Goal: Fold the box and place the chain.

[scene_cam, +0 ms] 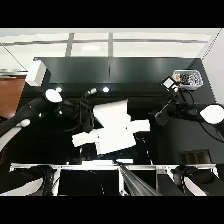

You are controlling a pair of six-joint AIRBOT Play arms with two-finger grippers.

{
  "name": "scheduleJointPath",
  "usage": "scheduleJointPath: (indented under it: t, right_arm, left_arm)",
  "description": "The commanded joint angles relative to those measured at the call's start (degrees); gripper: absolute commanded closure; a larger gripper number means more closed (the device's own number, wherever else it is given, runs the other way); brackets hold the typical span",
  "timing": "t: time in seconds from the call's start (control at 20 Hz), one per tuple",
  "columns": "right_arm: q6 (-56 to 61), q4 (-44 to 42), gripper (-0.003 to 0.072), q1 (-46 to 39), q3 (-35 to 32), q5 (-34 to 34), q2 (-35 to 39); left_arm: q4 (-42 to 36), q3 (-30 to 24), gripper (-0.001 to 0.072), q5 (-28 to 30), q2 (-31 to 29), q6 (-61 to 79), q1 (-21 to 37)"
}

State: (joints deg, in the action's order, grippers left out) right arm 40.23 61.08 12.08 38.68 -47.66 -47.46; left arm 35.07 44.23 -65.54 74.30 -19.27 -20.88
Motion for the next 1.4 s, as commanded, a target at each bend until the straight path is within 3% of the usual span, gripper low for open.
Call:
scheduleJointPath:
  t: [0.0,0.15,0.25,0.6,0.85,1.0,1.35]
  right_arm:
    - [-8.2,1.0,-0.0027,2.7,0.8,1.2,-0.5]
    - [-10.0,-0.3,-0.0027,5.7,-2.5,0.8,-0.5]
    - [-10.0,-2.0,-0.0027,7.5,-4.7,0.2,-0.5]
    - [-14.5,-2.0,-0.0027,8.7,-10.3,0.6,-0.5]
    - [-20.2,-4.1,-0.0027,8.7,-14.2,1.5,-0.6]
    - [-23.9,-8.2,-0.0026,8.7,-16.0,2.1,-0.6]
    - [-25.7,-8.8,-0.0027,8.7,-16.3,2.7,-0.6]
  left_arm:
    - [0.9,-4.3,0.0687,10.8,-3.3,20.6,-3.7]
    - [0.8,-4.3,0.0686,25.0,-1.6,21.9,-6.9]
    - [0.8,-3.9,0.0685,31.3,-0.5,24.2,-8.4]
    - [2.4,-2.0,0.0685,28.8,5.5,26.7,-10.0]
    - [5.0,-1.9,0.0685,27.6,6.0,29.7,-10.5]
    - [4.5,-0.9,0.0685,24.1,6.1,30.3,-10.7]
    - [3.3,-0.9,0.0685,23.5,6.7,31.3,-11.1]
